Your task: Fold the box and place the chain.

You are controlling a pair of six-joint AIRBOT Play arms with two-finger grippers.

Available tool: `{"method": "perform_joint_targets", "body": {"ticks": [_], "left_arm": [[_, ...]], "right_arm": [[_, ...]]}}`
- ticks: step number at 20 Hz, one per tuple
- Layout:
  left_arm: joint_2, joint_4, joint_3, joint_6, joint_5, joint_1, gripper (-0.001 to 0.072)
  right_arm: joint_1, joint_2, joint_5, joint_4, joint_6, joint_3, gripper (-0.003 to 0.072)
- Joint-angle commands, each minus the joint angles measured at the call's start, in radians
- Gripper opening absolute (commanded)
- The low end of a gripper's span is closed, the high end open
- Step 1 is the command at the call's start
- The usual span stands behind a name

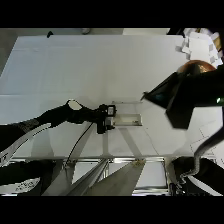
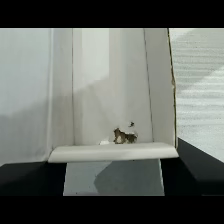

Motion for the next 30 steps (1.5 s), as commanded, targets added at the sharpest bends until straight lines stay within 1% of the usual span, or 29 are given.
{"method": "perform_joint_targets", "body": {"ticks": [1,3,5,8,11,13,16,19,24,27,30], "left_arm": [[0.001,0.000,0.001,0.000,0.000,0.000,0.0271],[0.001,0.000,0.001,0.000,0.000,0.000,0.0271],[0.001,0.000,0.001,0.000,0.000,0.000,0.0270],[0.001,0.000,0.001,0.000,0.000,0.000,0.0271],[0.001,0.000,0.001,0.000,0.000,0.000,0.0271],[0.001,0.000,0.001,0.000,0.000,0.000,0.0271],[0.001,0.000,0.001,0.000,0.000,0.000,0.0271],[0.001,0.000,0.001,0.000,0.000,0.000,0.0271],[0.001,0.000,0.001,0.000,0.000,0.000,0.0271],[0.001,0.000,0.001,0.000,0.000,0.000,0.0271],[0.001,0.000,0.001,0.000,0.000,0.000,0.0271]], "right_arm": [[0.154,-0.021,-0.068,-0.048,0.040,-0.004,0.0014],[0.189,-0.038,-0.071,-0.085,0.054,-0.024,0.0014],[0.192,-0.057,-0.072,-0.087,0.055,-0.055,0.0014],[0.192,-0.081,-0.071,-0.089,0.055,-0.123,0.0014],[0.192,-0.091,-0.082,-0.137,0.055,-0.202,0.0014],[0.175,-0.093,-0.113,-0.157,0.055,-0.252,0.0014],[0.109,-0.098,-0.163,-0.145,0.055,-0.312,0.0014],[0.064,-0.122,-0.273,-0.090,0.048,-0.381,0.0014],[0.064,-0.248,-0.352,-0.088,0.045,-0.455,0.0014],[0.064,-0.320,-0.364,-0.088,0.046,-0.460,0.0014],[0.064,-0.366,-0.404,-0.085,0.047,-0.460,0.0014]]}}
